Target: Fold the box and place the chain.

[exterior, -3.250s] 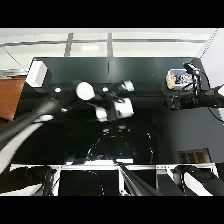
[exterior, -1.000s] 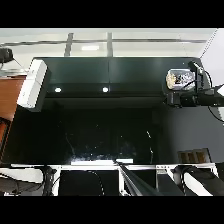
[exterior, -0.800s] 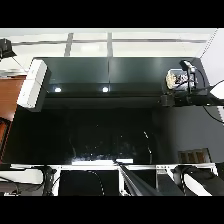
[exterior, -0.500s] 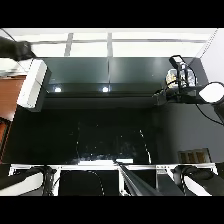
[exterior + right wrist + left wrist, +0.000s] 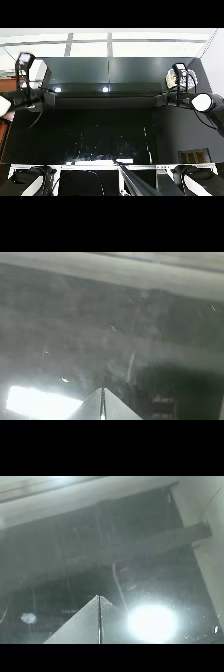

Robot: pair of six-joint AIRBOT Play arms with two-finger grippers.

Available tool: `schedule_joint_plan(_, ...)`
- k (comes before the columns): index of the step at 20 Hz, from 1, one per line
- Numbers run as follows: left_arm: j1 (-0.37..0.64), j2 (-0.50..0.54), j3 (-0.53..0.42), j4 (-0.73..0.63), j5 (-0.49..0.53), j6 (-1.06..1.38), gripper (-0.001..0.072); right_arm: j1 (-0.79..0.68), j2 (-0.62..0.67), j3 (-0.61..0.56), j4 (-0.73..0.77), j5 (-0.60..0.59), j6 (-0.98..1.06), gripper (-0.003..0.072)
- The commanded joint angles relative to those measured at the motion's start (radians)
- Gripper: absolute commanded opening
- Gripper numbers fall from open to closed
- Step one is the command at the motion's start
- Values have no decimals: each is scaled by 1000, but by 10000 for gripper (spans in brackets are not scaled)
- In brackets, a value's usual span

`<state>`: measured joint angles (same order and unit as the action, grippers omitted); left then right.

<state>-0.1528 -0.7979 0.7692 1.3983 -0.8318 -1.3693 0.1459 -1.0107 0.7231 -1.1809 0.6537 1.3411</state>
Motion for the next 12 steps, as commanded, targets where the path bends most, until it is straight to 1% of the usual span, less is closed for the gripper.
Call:
schedule_joint_plan(1,-6,36,-76,18,35,0,29,-21,-3,-30,-6,64,50,15)
schedule_joint_plan(12,-6,23,-76,14,39,0,29,-21,-3,-30,-6,68,50,15)
